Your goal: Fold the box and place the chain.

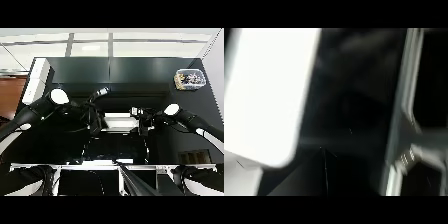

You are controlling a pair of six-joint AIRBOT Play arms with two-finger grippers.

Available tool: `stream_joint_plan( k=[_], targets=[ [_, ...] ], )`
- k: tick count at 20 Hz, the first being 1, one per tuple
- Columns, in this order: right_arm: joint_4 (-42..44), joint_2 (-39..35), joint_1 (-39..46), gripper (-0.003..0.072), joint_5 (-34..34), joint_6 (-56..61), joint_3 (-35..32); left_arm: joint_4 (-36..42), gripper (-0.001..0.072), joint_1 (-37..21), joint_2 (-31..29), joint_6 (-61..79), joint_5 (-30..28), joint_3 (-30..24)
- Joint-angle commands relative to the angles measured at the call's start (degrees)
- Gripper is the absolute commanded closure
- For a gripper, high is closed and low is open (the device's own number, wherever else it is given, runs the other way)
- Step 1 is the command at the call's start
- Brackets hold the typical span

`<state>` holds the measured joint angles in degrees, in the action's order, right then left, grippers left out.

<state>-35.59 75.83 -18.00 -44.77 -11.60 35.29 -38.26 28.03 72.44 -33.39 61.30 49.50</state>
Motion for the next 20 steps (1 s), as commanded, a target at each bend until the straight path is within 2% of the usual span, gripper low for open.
stream_joint_plan(
  k=[1,3,4,8,11,13,16,20],
  targets=[
    [0.0,0.0,0.02,0.0549,-0.04,0.63,-0.04,8.81,0.0684,0.17,0.07,0.66,-23.41,-1.27],
    [0.0,0.0,0.02,0.0549,-0.02,0.63,-0.02,8.17,0.0685,0.09,1.01,0.61,-32.3,-1.25],
    [-0.02,0.0,0.02,0.0549,-0.04,0.63,-0.04,8.09,0.0684,-0.31,2.25,0.24,-33.29,-1.09],
    [0.0,0.0,0.02,0.0556,-0.02,0.63,-0.02,5.77,0.0685,-1.03,8.87,-0.07,-26.8,-0.22],
    [0.0,0.0,0.02,0.0557,-0.02,0.63,-0.02,2.12,0.0684,-1.05,13.97,0.24,-17.66,0.98],
    [0.0,0.0,0.02,0.0557,-0.02,0.63,-0.04,-2.36,0.0685,-1.03,15.89,0.24,-13.77,2.05],
    [0.0,0.0,0.02,0.0557,-0.02,0.63,-0.02,-4.94,0.0685,-1.49,14.51,0.24,-14.16,4.0],
    [0.0,0.0,0.02,0.0557,0.0,0.63,-0.04,-6.12,0.0685,-3.89,6.12,0.2,-14.23,6.86]
  ],
)
